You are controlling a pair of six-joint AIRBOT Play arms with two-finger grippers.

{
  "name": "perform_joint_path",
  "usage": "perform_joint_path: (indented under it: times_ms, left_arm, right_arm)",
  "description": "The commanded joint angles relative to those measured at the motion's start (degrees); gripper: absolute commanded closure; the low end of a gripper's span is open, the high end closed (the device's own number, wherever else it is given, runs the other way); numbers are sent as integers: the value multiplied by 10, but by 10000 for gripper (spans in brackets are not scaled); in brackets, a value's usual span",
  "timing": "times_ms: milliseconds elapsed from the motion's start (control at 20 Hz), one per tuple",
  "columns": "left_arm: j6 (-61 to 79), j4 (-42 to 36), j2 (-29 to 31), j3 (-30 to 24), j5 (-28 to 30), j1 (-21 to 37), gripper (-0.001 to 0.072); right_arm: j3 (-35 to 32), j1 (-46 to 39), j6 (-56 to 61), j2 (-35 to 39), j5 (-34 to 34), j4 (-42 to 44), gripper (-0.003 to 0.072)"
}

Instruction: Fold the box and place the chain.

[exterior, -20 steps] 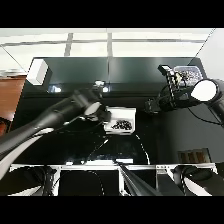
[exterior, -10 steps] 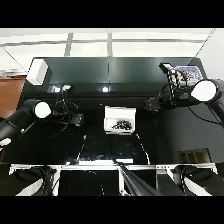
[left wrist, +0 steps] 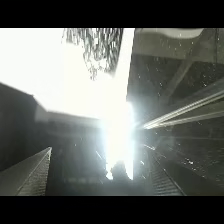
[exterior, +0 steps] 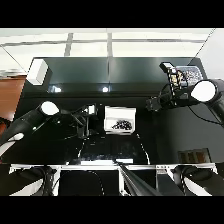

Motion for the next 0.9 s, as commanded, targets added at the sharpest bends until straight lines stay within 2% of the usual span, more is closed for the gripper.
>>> perform_joint_path:
  times_ms: [0,100,300,850]
  left_arm:
    - [106,-43,-68,35,-19,9,-8]
    - [115,-77,-92,49,-19,5,-9]
    - [113,-75,-113,57,-14,1,-8]
    - [113,-76,-116,57,12,-26,-6]
  right_arm:
    - [0,0,0,0,0,-1,371]
    - [0,0,0,0,-1,-2,370]
    - [0,0,0,0,0,-1,371]
    - [0,0,1,0,-25,-1,371]
